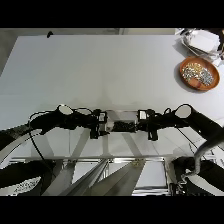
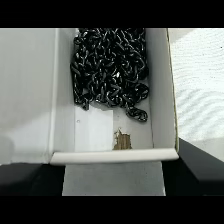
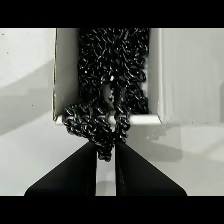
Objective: Fold the box and place the chain.
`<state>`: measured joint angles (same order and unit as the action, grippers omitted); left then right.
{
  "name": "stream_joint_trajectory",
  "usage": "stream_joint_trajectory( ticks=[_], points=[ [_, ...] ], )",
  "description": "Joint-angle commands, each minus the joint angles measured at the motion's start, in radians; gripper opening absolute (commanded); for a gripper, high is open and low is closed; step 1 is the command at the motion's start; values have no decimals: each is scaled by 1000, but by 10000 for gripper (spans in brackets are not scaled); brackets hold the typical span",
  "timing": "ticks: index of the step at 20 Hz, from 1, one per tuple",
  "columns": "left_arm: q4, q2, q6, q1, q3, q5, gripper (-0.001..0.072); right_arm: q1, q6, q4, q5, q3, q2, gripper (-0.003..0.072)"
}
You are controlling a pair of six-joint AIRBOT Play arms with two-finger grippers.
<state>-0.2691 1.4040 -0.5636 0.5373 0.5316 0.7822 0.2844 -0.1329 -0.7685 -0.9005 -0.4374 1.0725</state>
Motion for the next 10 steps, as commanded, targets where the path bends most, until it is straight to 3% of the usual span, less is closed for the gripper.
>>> stream_joint_trajectory(
  ticks=[1,6,10],
  points=[
    [0,0,0,0,0,0,258,1,89,-124,14,0,-50,8],
    [0,0,0,0,0,0,258,1,165,-184,24,0,-227,7],
    [0,0,0,0,0,0,258,1,179,-16,21,0,-429,7]
  ],
)
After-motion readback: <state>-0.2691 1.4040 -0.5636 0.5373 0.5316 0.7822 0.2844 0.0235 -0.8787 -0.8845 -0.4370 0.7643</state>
